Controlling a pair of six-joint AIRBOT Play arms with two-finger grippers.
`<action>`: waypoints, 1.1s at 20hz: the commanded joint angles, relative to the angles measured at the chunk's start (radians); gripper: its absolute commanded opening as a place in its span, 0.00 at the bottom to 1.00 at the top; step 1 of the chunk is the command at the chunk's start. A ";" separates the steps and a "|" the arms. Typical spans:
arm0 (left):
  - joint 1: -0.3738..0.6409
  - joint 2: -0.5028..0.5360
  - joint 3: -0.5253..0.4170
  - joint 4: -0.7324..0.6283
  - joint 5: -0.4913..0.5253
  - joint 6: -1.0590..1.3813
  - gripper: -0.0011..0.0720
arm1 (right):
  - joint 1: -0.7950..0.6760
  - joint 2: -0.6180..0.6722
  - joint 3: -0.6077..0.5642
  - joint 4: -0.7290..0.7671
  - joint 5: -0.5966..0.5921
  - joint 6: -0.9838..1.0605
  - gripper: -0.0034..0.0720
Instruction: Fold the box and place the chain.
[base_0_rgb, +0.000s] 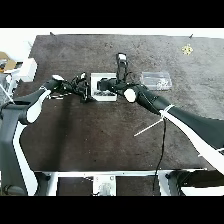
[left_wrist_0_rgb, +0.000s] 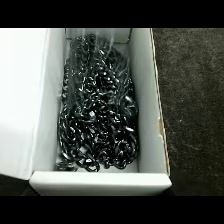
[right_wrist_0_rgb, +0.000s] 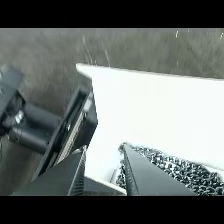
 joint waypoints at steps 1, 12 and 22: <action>0.000 0.000 0.000 0.000 0.000 0.000 0.63 | -0.013 0.013 0.054 -0.031 0.070 -0.071 0.41; 0.000 0.000 0.000 0.000 0.000 0.000 0.63 | -0.423 -0.119 0.595 0.450 0.696 -0.775 0.25; 0.000 0.000 0.000 0.000 0.000 0.000 0.63 | -0.484 -0.384 0.599 0.827 0.834 -1.257 0.16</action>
